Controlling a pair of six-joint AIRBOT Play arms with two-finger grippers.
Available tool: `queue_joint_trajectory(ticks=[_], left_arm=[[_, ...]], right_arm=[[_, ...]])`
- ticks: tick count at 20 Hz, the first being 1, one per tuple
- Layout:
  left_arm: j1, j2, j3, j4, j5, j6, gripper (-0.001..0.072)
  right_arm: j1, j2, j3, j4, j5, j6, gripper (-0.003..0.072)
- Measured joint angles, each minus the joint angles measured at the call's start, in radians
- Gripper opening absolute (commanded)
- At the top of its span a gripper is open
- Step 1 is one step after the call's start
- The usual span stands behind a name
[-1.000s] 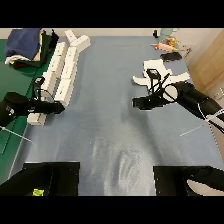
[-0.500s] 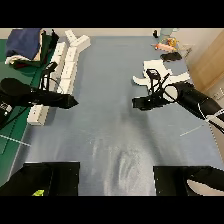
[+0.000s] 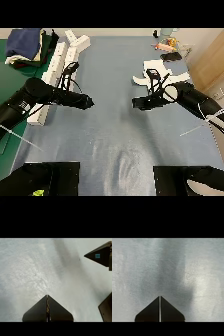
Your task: Fold the box.
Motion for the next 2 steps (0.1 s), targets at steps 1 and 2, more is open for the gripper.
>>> queue_joint_trajectory(ticks=[1, 2], left_arm=[[-0.002, -0.005, 0.0, -0.001, 0.002, 0.0, 0.0018], [-0.004, -0.008, 0.001, -0.001, 0.006, 0.0, 0.0018]], right_arm=[[0.0, 0.0, 0.0, 0.0, 0.0, 0.0, 0.0026], [0.0, 0.0, 0.0, 0.0, -0.002, 0.0, 0.0025]])
